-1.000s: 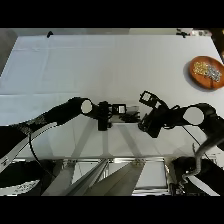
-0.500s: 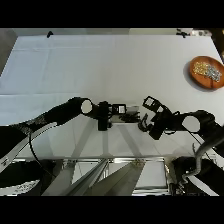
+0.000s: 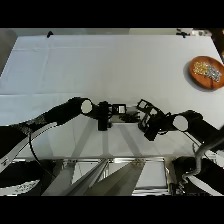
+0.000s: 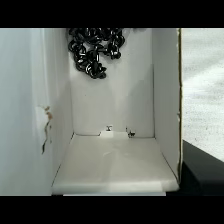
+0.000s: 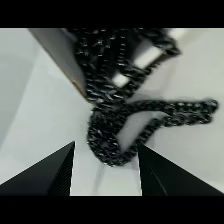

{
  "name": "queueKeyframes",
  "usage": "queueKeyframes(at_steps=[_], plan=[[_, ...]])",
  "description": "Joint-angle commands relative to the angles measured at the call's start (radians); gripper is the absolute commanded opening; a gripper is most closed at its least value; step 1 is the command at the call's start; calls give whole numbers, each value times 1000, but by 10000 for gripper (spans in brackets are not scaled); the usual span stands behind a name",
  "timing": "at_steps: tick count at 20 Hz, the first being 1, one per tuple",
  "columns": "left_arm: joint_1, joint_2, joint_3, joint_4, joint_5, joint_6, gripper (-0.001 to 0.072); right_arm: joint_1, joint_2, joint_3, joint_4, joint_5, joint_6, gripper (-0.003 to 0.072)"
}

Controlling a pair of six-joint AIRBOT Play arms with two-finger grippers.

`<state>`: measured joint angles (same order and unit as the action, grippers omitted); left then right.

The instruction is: Fold the box and place the chain.

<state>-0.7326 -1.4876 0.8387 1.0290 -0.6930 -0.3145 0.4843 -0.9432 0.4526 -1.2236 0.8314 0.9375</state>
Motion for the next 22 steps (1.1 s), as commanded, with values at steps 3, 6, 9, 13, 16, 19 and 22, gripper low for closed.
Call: queueKeyframes(at_steps=[3, 6, 9, 13, 16, 19, 22], plan=[[0, 1, 0, 0, 0, 0, 276, 38, -40, -1, -19, -6, 27, 433], [0, 1, 0, 0, 0, 0, 276, 38, -55, -1, -19, -48, 79, 431], [0, 1, 0, 0, 0, 0, 276, 38, -56, -1, -24, -71, 99, 406], [0, 1, 0, 0, 0, 0, 276, 38, -80, -1, -25, -69, 106, 402], [0, 1, 0, 0, 0, 0, 276, 38, -122, -1, -25, -69, 132, 398], [0, 1, 0, 0, 0, 0, 276, 38, -137, 0, -23, -70, 137, 263], [0, 1, 0, 0, 0, 0, 276, 38, -128, 0, 6, -64, 137, 27]])
